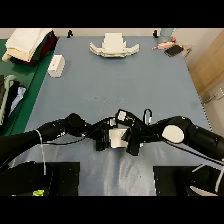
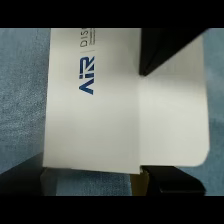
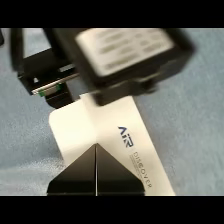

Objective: Fold the box.

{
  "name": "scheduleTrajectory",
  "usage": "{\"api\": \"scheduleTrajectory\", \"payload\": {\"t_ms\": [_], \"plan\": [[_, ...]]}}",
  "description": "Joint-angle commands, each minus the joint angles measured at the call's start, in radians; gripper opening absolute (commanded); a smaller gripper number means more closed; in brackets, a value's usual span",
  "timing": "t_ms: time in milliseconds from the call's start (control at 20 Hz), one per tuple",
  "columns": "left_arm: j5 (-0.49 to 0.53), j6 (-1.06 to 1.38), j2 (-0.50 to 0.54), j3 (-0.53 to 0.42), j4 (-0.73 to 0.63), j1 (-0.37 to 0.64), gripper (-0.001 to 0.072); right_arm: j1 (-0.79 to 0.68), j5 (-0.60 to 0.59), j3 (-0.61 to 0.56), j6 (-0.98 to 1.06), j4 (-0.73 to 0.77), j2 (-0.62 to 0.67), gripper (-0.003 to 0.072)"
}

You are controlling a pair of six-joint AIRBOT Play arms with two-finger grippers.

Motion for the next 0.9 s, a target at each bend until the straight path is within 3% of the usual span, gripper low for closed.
{"api": "scheduleTrajectory", "payload": {"t_ms": [0,300,450,650,850], "plan": [[0.0,0.0,0.001,-0.001,0.0,0.0,0.0525,0.074,-0.13,-0.088,0.001,-0.056,0.066,0.0003],[0.0,0.0,0.001,-0.001,0.0,0.0,0.0525,0.081,-0.179,-0.1,0.001,-0.144,0.085,0.0004],[0.0,0.0,0.001,-0.001,0.0,0.0,0.0525,0.08,-0.179,-0.091,0.0,-0.19,0.119,0.0132],[0.0,0.0,0.001,-0.001,0.0,0.0,0.0525,0.08,-0.167,-0.09,-0.001,-0.233,0.127,0.0441],[0.0,0.0,0.001,-0.001,0.0,0.0,0.0525,0.081,-0.129,-0.09,-0.048,-0.238,0.106,0.0491]]}}
